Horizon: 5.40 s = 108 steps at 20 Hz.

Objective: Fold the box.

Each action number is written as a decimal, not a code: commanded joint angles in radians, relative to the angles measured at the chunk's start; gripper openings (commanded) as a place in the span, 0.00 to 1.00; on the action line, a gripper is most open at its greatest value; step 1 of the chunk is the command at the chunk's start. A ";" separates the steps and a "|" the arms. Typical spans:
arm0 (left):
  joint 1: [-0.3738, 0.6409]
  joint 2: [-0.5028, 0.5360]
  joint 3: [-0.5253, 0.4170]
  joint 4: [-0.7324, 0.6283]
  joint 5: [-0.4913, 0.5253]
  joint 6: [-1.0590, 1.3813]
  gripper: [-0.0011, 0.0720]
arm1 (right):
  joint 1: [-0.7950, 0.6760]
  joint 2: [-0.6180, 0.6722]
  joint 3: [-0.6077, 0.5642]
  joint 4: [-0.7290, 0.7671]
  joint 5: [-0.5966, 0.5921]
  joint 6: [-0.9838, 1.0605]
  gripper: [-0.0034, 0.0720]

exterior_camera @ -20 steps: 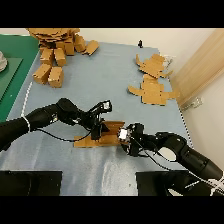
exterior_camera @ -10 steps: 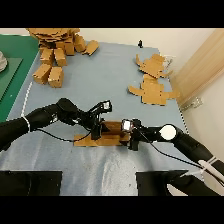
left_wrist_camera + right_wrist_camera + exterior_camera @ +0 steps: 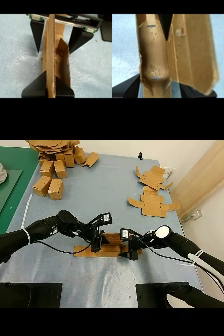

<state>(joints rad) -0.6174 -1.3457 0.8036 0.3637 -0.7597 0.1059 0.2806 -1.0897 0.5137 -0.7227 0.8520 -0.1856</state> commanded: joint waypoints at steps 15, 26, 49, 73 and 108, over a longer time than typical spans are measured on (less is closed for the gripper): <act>0.001 -0.001 0.000 0.000 -0.001 0.000 0.03 | 0.000 -0.041 0.004 0.001 0.022 -0.015 0.99; 0.000 -0.001 0.000 0.000 -0.001 0.000 0.03 | 0.002 -0.119 0.005 0.032 0.003 -0.053 0.99; 0.000 -0.001 0.000 0.000 -0.001 0.000 0.03 | 0.002 -0.116 0.005 0.024 0.056 -0.062 0.74; 0.000 -0.001 0.000 0.000 -0.001 0.000 0.03 | 0.017 -0.101 0.005 0.031 0.060 -0.070 0.67; 0.058 0.337 0.000 0.854 -0.171 -0.864 0.66 | 0.016 -0.101 0.005 0.008 0.056 -0.070 0.67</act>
<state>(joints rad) -0.5800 -1.1084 0.8028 0.9009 -0.8154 -0.4313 0.2977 -1.1912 0.5182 -0.7105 0.9089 -0.2562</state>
